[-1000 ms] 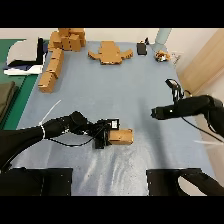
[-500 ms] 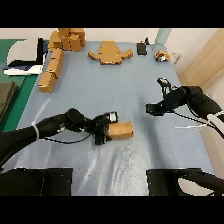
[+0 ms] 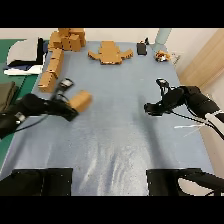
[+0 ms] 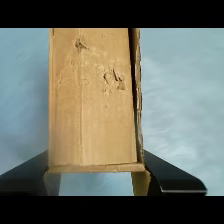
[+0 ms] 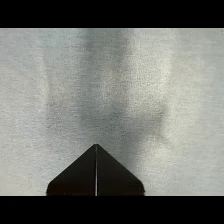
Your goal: Fold the box.
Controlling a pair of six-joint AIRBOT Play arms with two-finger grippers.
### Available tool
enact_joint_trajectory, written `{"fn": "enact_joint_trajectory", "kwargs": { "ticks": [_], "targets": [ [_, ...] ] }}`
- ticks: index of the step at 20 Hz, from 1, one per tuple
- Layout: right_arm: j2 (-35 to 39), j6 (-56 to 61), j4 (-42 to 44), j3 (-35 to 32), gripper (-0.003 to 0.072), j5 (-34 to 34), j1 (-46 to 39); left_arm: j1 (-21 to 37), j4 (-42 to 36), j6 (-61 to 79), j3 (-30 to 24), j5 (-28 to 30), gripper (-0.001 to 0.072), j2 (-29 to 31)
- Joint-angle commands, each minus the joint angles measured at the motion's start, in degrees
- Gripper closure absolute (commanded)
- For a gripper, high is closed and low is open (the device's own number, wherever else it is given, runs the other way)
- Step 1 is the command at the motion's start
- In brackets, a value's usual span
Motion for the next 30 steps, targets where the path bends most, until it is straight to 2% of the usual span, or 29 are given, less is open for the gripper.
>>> {"fn": "enact_joint_trajectory", "kwargs": {
  "ticks": [1,3,5,10,14,18,23,30],
  "targets": [
    [0.0,0.1,0.0,0.1,0.0680,0.0,0.1,17.3,8.2,-10.3,-0.1,-3.2,0.0235,1.0],
    [-0.1,0.1,0.0,0.1,0.0680,0.2,0.1,24.3,7.9,-10.0,-0.1,-1.4,0.0234,0.2],
    [-0.2,0.1,0.0,0.1,0.0680,0.3,0.1,27.5,7.9,-9.7,-0.1,1.1,0.0235,-1.4],
    [-0.2,0.1,0.1,0.1,0.0681,1.2,0.1,27.6,6.1,-6.5,0.0,9.1,0.0235,-8.0],
    [-0.2,0.1,0.1,0.1,0.0680,1.2,0.1,27.6,5.6,-2.4,0.0,12.2,0.0235,-11.5],
    [-0.2,0.1,0.1,0.1,0.0680,2.2,0.1,27.6,-3.0,8.5,0.0,16.0,0.0235,-12.3],
    [-0.2,0.1,0.1,0.1,0.0680,2.2,0.1,27.6,-16.1,20.2,0.1,15.5,0.0235,-14.1],
    [-0.2,0.1,0.3,0.1,0.0681,2.2,0.1,27.6,-17.0,20.3,0.1,17.3,0.0235,-16.1]
  ]
}}
